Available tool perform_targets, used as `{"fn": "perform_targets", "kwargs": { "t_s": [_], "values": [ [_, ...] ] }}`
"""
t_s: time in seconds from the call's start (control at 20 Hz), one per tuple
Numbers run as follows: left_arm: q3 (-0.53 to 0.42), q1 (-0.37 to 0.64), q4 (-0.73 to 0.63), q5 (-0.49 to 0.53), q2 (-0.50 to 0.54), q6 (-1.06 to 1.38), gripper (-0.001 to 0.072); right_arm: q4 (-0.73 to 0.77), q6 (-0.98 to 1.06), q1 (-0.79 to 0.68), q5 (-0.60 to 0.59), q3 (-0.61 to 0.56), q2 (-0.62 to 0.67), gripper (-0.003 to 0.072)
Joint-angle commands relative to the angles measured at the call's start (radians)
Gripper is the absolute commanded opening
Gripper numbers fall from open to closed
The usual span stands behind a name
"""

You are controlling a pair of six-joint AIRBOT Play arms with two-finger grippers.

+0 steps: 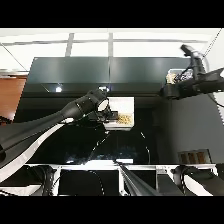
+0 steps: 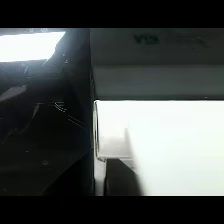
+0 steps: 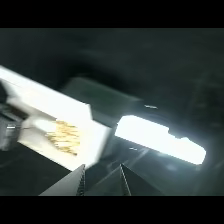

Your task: Fold the box and place the chain.

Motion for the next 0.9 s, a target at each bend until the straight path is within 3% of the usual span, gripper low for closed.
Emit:
{"fn": "perform_targets", "kwargs": {
  "t_s": [0.0, 0.1, 0.15, 0.25, 0.3, 0.5, 0.65, 0.75, 0.85],
  "values": [
    [0.0, 0.002, 0.004, 0.011, -0.003, 0.005, 0.0026, -0.071, 0.001, -0.073, 0.039, 0.008, 0.053, 0.0263],
    [0.013, 0.015, -0.014, 0.003, -0.002, -0.002, 0.0027, -0.07, 0.0, -0.072, 0.039, 0.002, 0.053, 0.0263],
    [0.025, 0.016, -0.01, -0.01, 0.002, -0.002, 0.0075, -0.072, 0.0, -0.072, 0.038, -0.002, 0.053, 0.0262],
    [0.058, 0.01, 0.02, -0.026, 0.02, -0.002, 0.0452, -0.072, -0.001, -0.072, 0.025, -0.006, 0.053, 0.0262],
    [0.079, 0.009, 0.046, -0.047, 0.034, 0.012, 0.0512, -0.071, 0.0, -0.072, 0.013, -0.008, 0.053, 0.0263],
    [0.098, 0.007, 0.129, -0.144, 0.155, 0.259, 0.0514, -0.072, 0.0, -0.072, 0.001, -0.008, 0.053, 0.0262],
    [0.029, 0.047, 0.288, -0.243, 0.301, 0.353, 0.0514, -0.072, 0.0, -0.072, 0.0, -0.008, 0.053, 0.0263],
    [-0.082, 0.16, 0.3, -0.24, 0.414, 0.354, 0.0514, -0.072, 0.0, -0.072, -0.004, -0.008, 0.053, 0.0263],
    [-0.222, 0.327, 0.182, -0.112, 0.527, 0.375, 0.0514, -0.071, 0.0, -0.072, -0.019, -0.008, 0.053, 0.0262]
  ]
}}
